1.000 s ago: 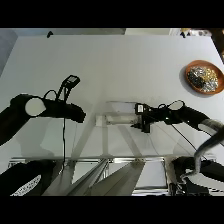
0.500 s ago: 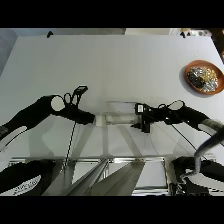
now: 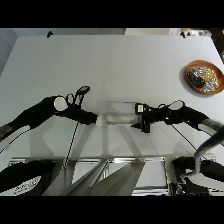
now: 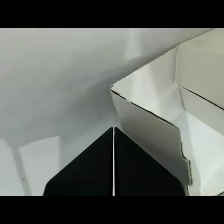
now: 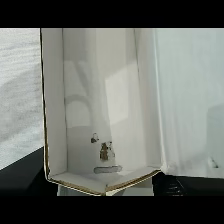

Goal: Fold the box and place the chain.

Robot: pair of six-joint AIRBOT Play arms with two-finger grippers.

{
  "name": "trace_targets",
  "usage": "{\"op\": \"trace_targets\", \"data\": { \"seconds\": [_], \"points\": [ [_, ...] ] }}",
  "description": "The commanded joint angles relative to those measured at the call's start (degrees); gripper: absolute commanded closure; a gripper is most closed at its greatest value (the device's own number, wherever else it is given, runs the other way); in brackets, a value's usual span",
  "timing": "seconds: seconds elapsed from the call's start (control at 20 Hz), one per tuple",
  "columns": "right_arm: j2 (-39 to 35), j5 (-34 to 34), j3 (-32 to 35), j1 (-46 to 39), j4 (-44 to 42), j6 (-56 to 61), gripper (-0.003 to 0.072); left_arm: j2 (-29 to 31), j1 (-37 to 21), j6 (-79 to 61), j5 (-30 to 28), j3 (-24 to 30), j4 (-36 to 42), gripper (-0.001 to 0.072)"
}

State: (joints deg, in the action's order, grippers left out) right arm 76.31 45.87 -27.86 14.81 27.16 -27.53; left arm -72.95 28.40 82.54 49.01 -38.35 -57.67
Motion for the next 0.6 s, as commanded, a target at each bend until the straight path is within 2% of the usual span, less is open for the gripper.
{"op": "trace_targets", "data": {
  "seconds": [0.0, 0.2, 0.4, 0.45, 0.55],
  "points": [
    [-0.02, 0.02, 0.0, 0.0, -0.02, 0.02, 0.0284, -0.07, 0.98, -0.42, 0.11, 0.0, 0.96, 0.0699],
    [-0.02, 0.02, 0.0, 0.0, -0.02, 0.02, 0.0284, 0.07, 1.38, -4.35, 0.74, 0.0, 4.74, 0.0697],
    [-0.02, 0.02, 0.0, 0.0, -0.02, 0.02, 0.0284, 2.67, 1.36, -4.37, 0.22, 0.0, 5.81, 0.0693],
    [-0.02, 0.02, 0.0, 0.0, -0.02, 0.02, 0.0284, 3.48, 1.36, -4.48, -0.07, 0.0, 5.84, 0.0657],
    [-0.02, 0.0, 0.0, 0.0, -0.02, 0.02, 0.0284, 4.52, 1.88, -4.59, -0.52, 0.0, 5.92, 0.0535]
  ]
}}
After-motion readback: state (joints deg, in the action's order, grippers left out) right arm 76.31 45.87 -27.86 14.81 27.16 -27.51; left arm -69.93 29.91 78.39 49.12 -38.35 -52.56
